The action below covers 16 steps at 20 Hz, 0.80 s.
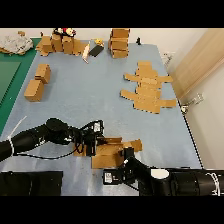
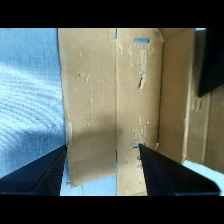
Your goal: Fold the box.
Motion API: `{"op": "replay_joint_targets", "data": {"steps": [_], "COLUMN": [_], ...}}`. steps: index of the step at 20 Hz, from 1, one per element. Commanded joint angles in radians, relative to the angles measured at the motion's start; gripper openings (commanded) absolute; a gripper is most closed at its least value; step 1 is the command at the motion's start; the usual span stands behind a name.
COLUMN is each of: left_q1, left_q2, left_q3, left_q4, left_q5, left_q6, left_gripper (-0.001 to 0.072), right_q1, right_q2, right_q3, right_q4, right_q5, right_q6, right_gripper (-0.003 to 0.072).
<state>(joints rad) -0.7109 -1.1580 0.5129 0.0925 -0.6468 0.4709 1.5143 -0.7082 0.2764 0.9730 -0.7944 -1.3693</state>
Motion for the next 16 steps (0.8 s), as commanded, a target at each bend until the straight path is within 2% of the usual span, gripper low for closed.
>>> {"op": "replay_joint_targets", "data": {"steps": [1,8,11,16], "left_q1": [0.0,0.0,0.0,0.0], "left_q2": [0.0,0.0,0.0,0.0], "left_q3": [0.001,0.001,0.001,0.001], "left_q4": [0.0,0.0,0.0,0.0], "left_q5": [0.0,0.0,0.0,0.0], "left_q6": [0.0,0.0,0.0,0.0], "left_gripper": [0.0011,0.0011,0.0011,0.0011], "right_q1": [0.0,0.0,-0.003,-0.048], "right_q2": [-0.001,-0.001,0.002,0.127], "right_q3": [0.002,0.032,0.029,-0.017], "right_q4": [-0.032,-0.077,-0.126,-0.14], "right_q5": [0.0,-0.008,-0.016,0.032], "right_q6": [0.016,0.046,0.228,0.262], "right_gripper": [0.0711,0.0711,0.0711,0.0712]}}
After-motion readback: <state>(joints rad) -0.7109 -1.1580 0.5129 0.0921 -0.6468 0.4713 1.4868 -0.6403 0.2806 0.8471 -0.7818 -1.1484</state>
